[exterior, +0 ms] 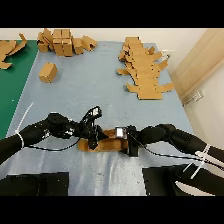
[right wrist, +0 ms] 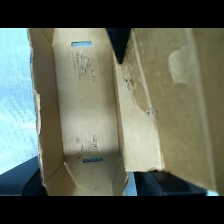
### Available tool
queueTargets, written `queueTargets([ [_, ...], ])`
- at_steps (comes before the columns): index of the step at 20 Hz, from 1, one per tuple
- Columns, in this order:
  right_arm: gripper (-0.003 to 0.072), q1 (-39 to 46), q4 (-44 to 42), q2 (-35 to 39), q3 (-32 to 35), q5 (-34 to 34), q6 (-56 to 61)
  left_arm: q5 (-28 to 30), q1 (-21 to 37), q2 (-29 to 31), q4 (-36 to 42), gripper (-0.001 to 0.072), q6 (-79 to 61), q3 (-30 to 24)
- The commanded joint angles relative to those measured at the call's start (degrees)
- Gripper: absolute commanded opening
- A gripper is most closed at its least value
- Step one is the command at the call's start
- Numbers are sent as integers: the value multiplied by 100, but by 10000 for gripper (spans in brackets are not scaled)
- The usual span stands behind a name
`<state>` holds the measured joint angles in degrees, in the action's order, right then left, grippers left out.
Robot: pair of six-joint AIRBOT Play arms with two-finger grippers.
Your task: Fold the box.
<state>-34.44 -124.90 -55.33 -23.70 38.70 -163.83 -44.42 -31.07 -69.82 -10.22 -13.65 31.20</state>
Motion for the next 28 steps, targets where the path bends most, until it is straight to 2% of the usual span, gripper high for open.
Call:
queueTargets([
  [1,691,-9,66,-2,59,-24,-7,7,-2,0,-4,14,-2,7],
  [8,683,-9,173,4,109,-26,85,42,-2,0,-7,14,0,7],
  [9,626,-9,205,4,111,-24,101,37,-2,0,-7,14,-2,7],
  [10,606,-7,212,4,109,-28,101,35,-4,0,-7,14,-2,7],
  [15,599,2,212,4,116,-70,144,37,-2,0,-7,14,-2,7],
  [16,562,2,212,4,116,-72,216,37,-4,0,-7,14,-2,4],
  [26,550,2,214,4,116,-72,229,50,-2,0,-7,14,0,7],
  [27,503,2,214,4,116,-70,229,52,-2,0,-7,14,0,7],
  [28,490,2,214,4,116,-70,229,52,-2,0,-7,14,0,7],
])
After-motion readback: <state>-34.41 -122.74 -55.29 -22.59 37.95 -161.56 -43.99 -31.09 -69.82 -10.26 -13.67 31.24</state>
